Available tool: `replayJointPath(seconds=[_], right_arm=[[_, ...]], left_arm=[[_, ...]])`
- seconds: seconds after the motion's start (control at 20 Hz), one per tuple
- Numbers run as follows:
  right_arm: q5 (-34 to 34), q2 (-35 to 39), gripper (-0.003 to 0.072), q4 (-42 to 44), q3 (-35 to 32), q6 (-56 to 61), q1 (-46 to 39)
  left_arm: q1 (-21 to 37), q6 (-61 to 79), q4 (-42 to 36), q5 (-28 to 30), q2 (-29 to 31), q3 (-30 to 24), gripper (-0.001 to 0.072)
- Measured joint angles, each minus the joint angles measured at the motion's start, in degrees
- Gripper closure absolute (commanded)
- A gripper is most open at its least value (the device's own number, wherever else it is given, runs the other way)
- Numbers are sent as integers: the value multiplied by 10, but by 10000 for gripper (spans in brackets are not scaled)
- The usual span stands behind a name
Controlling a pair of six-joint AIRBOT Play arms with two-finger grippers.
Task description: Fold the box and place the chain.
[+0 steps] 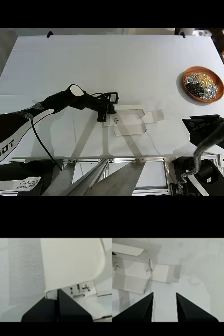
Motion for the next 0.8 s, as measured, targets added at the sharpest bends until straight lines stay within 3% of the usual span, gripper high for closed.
replayJointPath(seconds=[0.4, 0.8], right_arm=[[-5, 0, 371, 0, 0, 0, 0], [-6, 0, 371, 0, 0, 0, 0]], left_arm=[[2, -18, 30, -55, 1, 9, 709], [3, -22, 12, -25, -6, 13, 708]])
